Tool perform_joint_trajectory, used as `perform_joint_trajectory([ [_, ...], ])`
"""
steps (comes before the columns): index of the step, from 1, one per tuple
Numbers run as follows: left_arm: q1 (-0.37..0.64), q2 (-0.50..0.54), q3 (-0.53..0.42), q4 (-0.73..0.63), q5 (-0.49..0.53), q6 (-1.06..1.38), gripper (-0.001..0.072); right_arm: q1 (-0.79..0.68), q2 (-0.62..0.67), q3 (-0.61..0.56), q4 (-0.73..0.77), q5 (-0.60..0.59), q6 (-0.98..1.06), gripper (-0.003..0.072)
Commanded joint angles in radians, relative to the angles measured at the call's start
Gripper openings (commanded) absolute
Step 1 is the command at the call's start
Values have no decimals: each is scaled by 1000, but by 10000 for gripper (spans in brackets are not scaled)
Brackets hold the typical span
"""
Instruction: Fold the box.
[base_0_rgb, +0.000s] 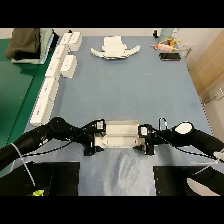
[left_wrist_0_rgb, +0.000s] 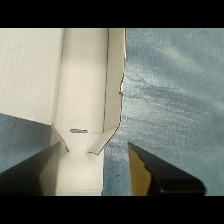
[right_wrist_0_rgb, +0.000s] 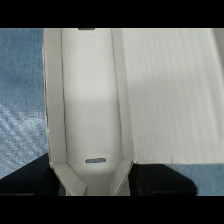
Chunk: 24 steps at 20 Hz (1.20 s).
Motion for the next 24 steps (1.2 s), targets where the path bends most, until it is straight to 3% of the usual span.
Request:
perform_joint_trajectory([
  [1, -10, -44, -2, -33, 34, 104, 406, -1, 1, 0, 0, 0, 0, 508],
  [2, -10, -43, -2, -34, 34, 121, 359, -1, 1, 0, 0, 0, 0, 508],
  [9, -10, -44, -2, -100, 111, 159, 356, -1, 1, 0, 0, 0, 0, 508],
  [10, -10, -44, -2, -100, 109, 159, 317, -1, 1, 0, 0, 0, 0, 508],
  [11, -10, -44, -2, -100, 108, 161, 170, -1, 1, 0, 0, 0, 0, 509],
  [21, -92, -112, 1, -246, 145, 213, 175, -1, 1, 0, 0, 0, 0, 508],
  [23, -91, -114, 1, -250, 146, 213, 196, -1, 1, 0, 0, 0, 0, 508],
  [24, -91, -114, 0, -253, 147, 213, 273, -1, 1, 0, 0, 0, 0, 508],
])
